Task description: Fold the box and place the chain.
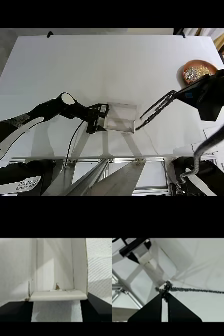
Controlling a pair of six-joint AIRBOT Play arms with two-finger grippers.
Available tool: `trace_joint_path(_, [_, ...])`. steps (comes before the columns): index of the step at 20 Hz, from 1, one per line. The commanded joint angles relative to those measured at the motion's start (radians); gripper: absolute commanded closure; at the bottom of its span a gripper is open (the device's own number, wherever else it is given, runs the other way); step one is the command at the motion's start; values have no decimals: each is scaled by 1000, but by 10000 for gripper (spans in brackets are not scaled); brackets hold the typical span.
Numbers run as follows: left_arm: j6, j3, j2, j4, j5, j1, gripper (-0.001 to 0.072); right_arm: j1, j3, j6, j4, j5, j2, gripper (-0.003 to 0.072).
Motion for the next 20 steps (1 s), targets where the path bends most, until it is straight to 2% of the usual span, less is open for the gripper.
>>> trace_joint_path(1, [0,0,0,0,0,1,497,74,-47,36,5,-61,2,671])
trace_joint_path(8, [0,0,0,0,0,1,497,210,-194,80,6,-204,1,671])
trace_joint_path(13, [0,0,0,0,0,1,497,325,-200,80,5,-312,1,671])
trace_joint_path(20, [0,0,0,0,0,1,497,337,-202,106,1,-318,-19,671])
